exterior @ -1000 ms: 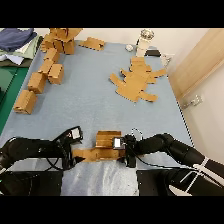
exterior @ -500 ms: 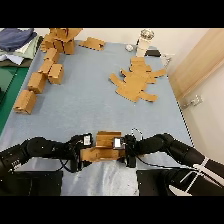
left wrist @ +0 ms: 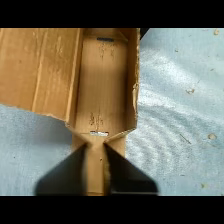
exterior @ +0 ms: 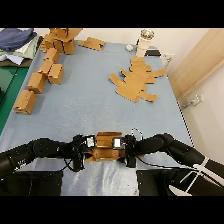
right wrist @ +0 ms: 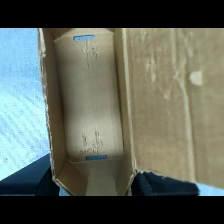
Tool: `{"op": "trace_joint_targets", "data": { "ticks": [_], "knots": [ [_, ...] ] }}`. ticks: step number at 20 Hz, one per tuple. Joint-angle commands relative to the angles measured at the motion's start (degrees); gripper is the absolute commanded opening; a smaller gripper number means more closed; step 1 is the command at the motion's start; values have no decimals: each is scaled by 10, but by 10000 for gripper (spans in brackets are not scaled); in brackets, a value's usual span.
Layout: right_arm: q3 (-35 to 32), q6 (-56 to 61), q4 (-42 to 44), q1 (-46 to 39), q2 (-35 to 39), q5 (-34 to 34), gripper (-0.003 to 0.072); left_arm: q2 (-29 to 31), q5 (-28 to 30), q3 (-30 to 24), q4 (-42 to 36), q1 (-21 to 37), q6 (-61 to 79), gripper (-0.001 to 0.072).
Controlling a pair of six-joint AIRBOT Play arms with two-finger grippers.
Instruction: Fold the box.
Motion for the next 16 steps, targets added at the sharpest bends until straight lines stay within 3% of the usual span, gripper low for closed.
{"op": "trace_joint_targets", "data": {
  "ticks": [1, 6, 11, 12, 14, 16],
  "knots": [
    [0, 0, 0, 0, 0, 0, 428, -4, 13, 0, -1, -1, 10, 44],
    [0, 0, 0, 0, 0, 0, 429, -5, 23, 0, -8, -19, 10, 43],
    [0, 0, 0, 0, 0, 0, 429, -6, 23, -2, 21, 0, 3, 46],
    [0, 0, 0, 0, 0, 0, 429, -6, 18, -2, 21, 5, 3, 62],
    [0, 0, 0, 0, 0, 0, 428, -1, 0, -2, 23, 11, 3, 267],
    [0, 0, 0, 0, 0, 0, 428, 7, -12, -2, 28, 15, 3, 272]
  ]
}}
